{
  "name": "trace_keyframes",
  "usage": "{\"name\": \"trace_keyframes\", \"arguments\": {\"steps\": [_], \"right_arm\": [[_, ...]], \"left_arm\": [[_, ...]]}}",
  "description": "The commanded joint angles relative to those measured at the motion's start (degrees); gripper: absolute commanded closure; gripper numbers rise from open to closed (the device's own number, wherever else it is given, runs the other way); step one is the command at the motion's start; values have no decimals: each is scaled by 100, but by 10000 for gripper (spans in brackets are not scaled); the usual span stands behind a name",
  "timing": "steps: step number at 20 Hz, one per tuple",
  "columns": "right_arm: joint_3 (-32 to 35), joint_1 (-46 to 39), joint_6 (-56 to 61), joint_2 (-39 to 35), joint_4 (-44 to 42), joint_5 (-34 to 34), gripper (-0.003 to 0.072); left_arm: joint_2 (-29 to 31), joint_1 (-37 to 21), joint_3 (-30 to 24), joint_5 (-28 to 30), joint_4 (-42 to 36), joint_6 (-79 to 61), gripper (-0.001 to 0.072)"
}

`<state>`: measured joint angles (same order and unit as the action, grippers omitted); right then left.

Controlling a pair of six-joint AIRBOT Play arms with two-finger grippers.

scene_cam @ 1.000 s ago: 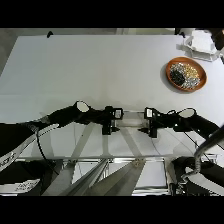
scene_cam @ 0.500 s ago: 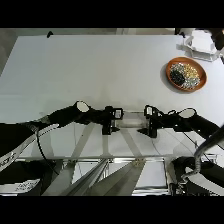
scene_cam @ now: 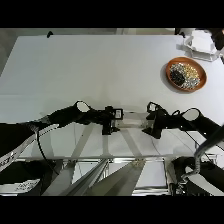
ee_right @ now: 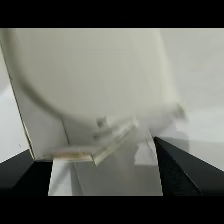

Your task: Fold the box and place the chain.

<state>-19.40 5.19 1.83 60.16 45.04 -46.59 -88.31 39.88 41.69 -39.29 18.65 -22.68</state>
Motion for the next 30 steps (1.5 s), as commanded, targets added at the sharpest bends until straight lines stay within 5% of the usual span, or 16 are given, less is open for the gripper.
{"name": "trace_keyframes", "arguments": {"steps": [1, 7, 8, 11, 15, 21, 24, 30], "right_arm": [[0, -503, 673, -538, 573, -129, 24], [0, -1150, 737, -1596, 546, -868, 36], [0, -1150, 734, -1757, 223, -1078, 141], [0, -1117, 656, -2035, -1244, -2070, 674], [2, -286, 560, -2002, -1714, -1572, 677], [2, 1108, 857, -1469, -1875, 1482, 678], [2, 1134, 1725, -946, -1832, 2389, 679], [2, 1134, 2518, -273, -1753, 2107, 678]], "left_arm": [[0, 0, -2, 2, 2, 0, 398], [0, 0, -2, 4, 2, 0, 399], [0, 0, -2, 4, 2, 0, 399], [0, 0, -2, 7, 0, 2, 400], [0, -7, -2, 11, -2, 22, 401], [0, -4, -2, 4, 2, 17, 398], [0, -2, -2, 4, 2, 17, 398], [0, -2, -2, 4, 2, 17, 398]]}}
